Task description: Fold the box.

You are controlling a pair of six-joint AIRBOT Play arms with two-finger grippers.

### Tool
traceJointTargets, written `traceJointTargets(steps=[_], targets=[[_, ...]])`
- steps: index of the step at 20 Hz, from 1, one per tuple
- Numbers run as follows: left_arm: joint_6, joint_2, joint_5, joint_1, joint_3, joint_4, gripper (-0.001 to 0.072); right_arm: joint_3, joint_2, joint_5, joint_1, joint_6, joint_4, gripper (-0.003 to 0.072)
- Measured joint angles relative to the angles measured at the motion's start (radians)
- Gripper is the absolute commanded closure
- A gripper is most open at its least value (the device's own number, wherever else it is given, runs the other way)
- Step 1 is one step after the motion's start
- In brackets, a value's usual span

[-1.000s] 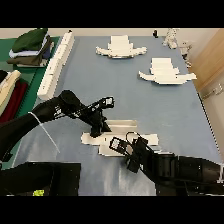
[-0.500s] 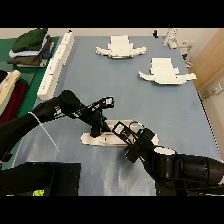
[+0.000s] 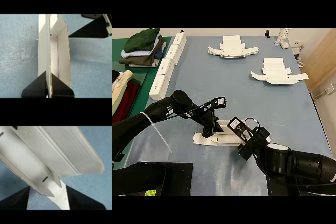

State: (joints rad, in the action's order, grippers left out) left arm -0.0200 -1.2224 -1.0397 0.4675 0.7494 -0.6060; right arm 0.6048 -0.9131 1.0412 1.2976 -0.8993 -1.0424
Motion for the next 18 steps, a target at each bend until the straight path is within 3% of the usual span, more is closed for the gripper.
traceJointTargets(steps=[4,8,15,18], targets=[[0.000,0.000,0.000,0.000,0.000,0.000,0.0695,-0.037,0.042,-0.087,-0.124,-0.214,-0.116,-0.0034],[0.000,0.000,0.000,0.000,0.000,0.000,0.0695,-0.093,0.099,-0.207,-0.288,-0.554,-0.289,-0.0034],[0.000,0.000,0.000,0.000,0.000,0.000,0.0695,-0.182,0.118,-0.330,-0.644,-1.497,-0.925,-0.0034],[0.000,0.000,0.000,0.000,0.000,0.000,0.0695,-0.196,0.110,-0.322,-0.734,-1.751,-1.101,-0.0034]])
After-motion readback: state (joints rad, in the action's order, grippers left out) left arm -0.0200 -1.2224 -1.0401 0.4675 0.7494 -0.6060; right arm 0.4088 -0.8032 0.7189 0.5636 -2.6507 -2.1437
